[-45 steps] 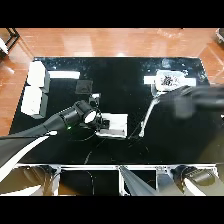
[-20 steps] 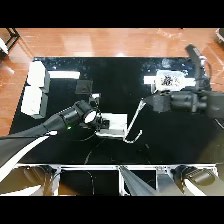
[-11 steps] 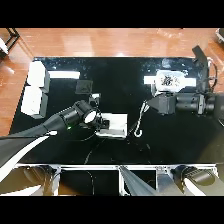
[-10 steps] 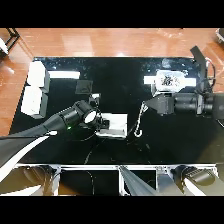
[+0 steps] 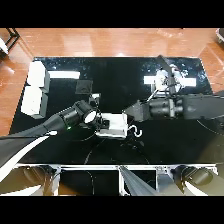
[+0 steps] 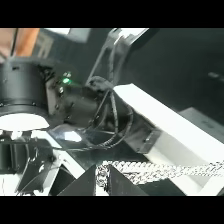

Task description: Fold the box and place the chain.

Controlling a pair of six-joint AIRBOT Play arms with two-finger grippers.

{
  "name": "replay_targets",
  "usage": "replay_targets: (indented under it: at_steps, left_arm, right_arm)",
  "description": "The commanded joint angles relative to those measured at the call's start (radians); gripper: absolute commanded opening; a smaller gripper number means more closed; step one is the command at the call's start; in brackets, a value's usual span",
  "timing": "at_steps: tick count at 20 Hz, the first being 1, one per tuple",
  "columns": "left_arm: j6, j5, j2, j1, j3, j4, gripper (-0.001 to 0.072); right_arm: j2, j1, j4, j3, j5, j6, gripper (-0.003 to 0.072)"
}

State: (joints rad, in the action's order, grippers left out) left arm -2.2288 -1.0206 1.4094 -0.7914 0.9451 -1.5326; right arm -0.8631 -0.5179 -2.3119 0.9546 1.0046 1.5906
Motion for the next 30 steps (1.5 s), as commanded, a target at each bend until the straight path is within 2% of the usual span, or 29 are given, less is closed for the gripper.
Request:
replay_targets:
  at_steps: [1,8,13,22,23,24,25,28,30]
  left_arm:
    - [0.000,-0.013,-0.001,0.000,0.000,0.000,0.0025]
    - [0.000,-0.011,-0.001,0.000,0.001,0.001,0.0025]
    - [0.000,-0.010,-0.001,0.000,0.001,0.001,0.0025]
    - [0.000,-0.010,-0.001,0.000,0.001,0.001,0.0025]
    - [0.000,-0.010,-0.001,0.000,0.001,0.001,0.0025]
    - [0.000,-0.010,-0.001,0.000,0.001,0.001,0.0025]
    - [0.000,-0.011,-0.001,0.000,0.001,0.001,0.0025]
    - [0.000,-0.011,-0.001,0.000,0.001,0.001,0.0025]
    - [0.000,-0.011,-0.001,0.000,0.001,0.001,0.0025]
  right_arm:
    - [-0.048,-0.068,-0.010,0.001,-0.016,0.002,0.0032]
    - [-0.111,-0.089,-0.006,-0.036,-0.019,0.003,0.0033]
    - [-0.159,-0.093,-0.002,-0.107,-0.110,0.003,0.0034]
    - [-0.227,-0.095,-0.006,-0.109,-0.143,0.011,0.0037]
    - [-0.227,-0.095,-0.006,-0.109,-0.137,0.011,0.0185]
    - [-0.227,-0.095,-0.006,-0.109,-0.128,0.011,0.0493]
    - [-0.227,-0.095,-0.002,-0.109,-0.112,0.011,0.0607]
    - [-0.195,-0.042,0.021,-0.108,-0.001,0.020,0.0605]
    - [-0.134,0.049,0.066,-0.108,0.096,0.029,0.0604]
